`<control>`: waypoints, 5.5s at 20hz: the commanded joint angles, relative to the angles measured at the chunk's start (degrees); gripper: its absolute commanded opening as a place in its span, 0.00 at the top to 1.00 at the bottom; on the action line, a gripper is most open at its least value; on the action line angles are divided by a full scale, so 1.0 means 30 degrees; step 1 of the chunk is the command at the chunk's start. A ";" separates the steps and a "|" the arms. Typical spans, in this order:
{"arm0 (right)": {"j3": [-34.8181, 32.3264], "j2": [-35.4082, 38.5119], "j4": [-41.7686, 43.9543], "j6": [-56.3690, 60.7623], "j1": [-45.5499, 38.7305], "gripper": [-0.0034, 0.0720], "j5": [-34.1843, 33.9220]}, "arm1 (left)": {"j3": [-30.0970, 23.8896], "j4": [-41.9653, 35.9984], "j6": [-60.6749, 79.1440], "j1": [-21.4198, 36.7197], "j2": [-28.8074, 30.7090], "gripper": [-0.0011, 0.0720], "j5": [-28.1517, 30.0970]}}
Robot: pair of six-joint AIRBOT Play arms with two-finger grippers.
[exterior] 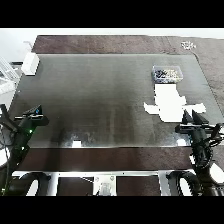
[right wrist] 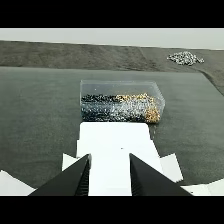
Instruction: Fold the box and place the chain.
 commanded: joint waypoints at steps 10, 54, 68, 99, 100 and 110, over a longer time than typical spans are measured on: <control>0.4969 -0.5093 -0.0357 -0.0685 -0.0984 0.44 -0.1486 | 0.0022 0.0007 0.0007 0.0007 0.0007 0.95 -0.0007; 3.4519 -3.7791 -2.0480 1.5067 -1.5715 0.34 3.0651 | 0.0022 0.0007 0.0007 0.0007 0.0007 0.96 -0.0007; 3.4512 -3.8694 -2.0531 1.4914 -1.5322 0.37 3.1350 | 0.0022 0.0007 0.0007 0.0007 0.0007 0.96 0.0000; 3.1751 -3.8373 -1.4877 1.4637 -1.2954 0.95 3.6304 | 0.0022 0.0007 0.0007 0.0007 0.0007 0.95 -0.0022; 3.1234 -3.8177 -1.4571 1.4644 -1.2189 0.95 3.6297 | 0.0022 0.0007 0.0007 0.0007 0.0007 0.95 -0.0029; 2.9711 -3.7966 -0.8335 1.5897 -0.2557 0.95 3.0010 | 0.0022 0.0007 0.0007 0.0007 0.0007 0.95 0.0000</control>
